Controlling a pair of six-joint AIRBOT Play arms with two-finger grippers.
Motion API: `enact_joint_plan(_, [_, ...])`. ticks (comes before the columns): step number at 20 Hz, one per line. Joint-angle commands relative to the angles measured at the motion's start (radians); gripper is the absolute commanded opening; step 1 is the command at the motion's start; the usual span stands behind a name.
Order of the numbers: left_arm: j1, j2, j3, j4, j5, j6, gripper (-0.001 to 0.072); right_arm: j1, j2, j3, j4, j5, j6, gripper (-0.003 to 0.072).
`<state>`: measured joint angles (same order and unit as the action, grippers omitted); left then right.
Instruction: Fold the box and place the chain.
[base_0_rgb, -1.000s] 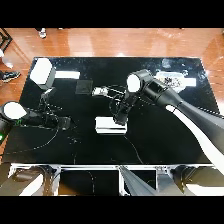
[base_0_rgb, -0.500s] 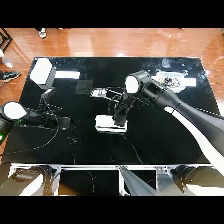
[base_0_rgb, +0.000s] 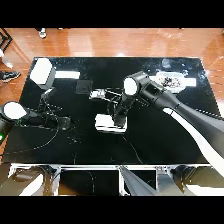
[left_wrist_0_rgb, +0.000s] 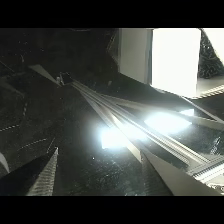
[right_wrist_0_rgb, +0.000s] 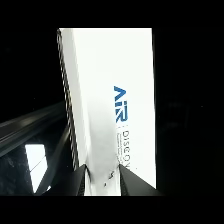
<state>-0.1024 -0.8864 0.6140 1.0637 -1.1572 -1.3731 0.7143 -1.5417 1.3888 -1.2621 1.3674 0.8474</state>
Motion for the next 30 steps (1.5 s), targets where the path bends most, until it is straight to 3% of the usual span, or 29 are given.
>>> enact_joint_plan(1, [0.001, -0.001, 0.0, 0.0, 0.0, 0.0, 0.0616, 0.011, 0.0, 0.0, -0.023, -0.008, 0.012, 0.0239])
enact_joint_plan(29, [0.001, -0.001, 0.0, 0.0, 0.0, 0.0, 0.0616, 0.04, -0.003, -0.031, -0.025, -0.033, 0.045, 0.0243])
enact_joint_plan(30, [0.001, -0.001, 0.0, -0.001, -0.001, 0.0, 0.0616, 0.04, -0.002, -0.031, -0.025, -0.035, 0.063, 0.0303])
